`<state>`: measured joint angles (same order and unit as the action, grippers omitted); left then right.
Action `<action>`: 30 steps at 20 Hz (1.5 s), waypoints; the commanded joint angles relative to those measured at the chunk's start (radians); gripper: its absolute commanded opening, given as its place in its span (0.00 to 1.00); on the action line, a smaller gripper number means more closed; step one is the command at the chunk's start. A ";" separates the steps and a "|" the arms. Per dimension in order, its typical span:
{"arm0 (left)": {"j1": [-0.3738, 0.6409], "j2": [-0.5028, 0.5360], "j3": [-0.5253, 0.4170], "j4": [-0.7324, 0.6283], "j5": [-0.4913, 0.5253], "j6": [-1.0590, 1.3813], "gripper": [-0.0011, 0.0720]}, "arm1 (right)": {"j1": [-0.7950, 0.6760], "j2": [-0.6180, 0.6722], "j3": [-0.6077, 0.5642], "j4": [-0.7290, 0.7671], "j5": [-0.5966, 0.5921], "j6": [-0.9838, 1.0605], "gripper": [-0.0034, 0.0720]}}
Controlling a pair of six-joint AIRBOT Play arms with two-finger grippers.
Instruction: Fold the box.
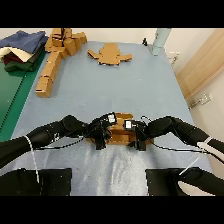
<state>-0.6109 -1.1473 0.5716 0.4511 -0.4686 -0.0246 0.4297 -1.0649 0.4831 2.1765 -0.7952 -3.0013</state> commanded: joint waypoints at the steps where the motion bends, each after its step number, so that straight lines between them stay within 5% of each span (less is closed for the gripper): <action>1: -0.006 0.000 -0.001 -0.006 0.003 0.009 0.24 | 0.001 -0.001 0.000 0.000 0.000 0.000 0.84; 4: -0.006 0.000 -0.001 -0.006 -0.001 0.009 0.28 | 0.000 -0.001 0.000 0.000 0.000 0.000 0.84; 6: -0.006 0.000 -0.001 -0.007 -0.016 0.009 0.78 | 0.001 -0.001 0.000 0.000 0.000 0.000 0.84; 13: -0.006 0.000 -0.001 -0.006 -0.019 0.009 0.79 | 0.001 -0.001 0.000 0.000 0.000 0.000 0.84; 14: -0.006 0.000 -0.001 -0.006 -0.018 0.008 0.78 | 0.001 -0.001 0.000 0.000 0.000 0.000 0.84; 16: -0.005 0.002 0.000 0.003 -0.031 0.001 0.05 | 0.000 -0.001 0.000 0.000 0.000 0.000 0.84; 20: -0.005 0.070 0.000 0.216 -0.076 -0.277 0.03 | 0.000 -0.001 0.000 0.000 0.000 0.000 0.84; 27: 0.001 0.443 -0.004 1.006 -0.308 -1.232 0.03 | 0.000 -0.001 0.000 0.000 0.000 0.000 0.84; 30: 0.095 0.492 -0.019 1.097 -0.408 -1.619 0.03 | 0.000 -0.001 0.000 0.000 0.000 0.000 0.84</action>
<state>-0.5747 -0.7303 0.5621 1.3407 -0.7628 -1.2041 0.4297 -1.0649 0.4831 2.1765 -0.7952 -3.0016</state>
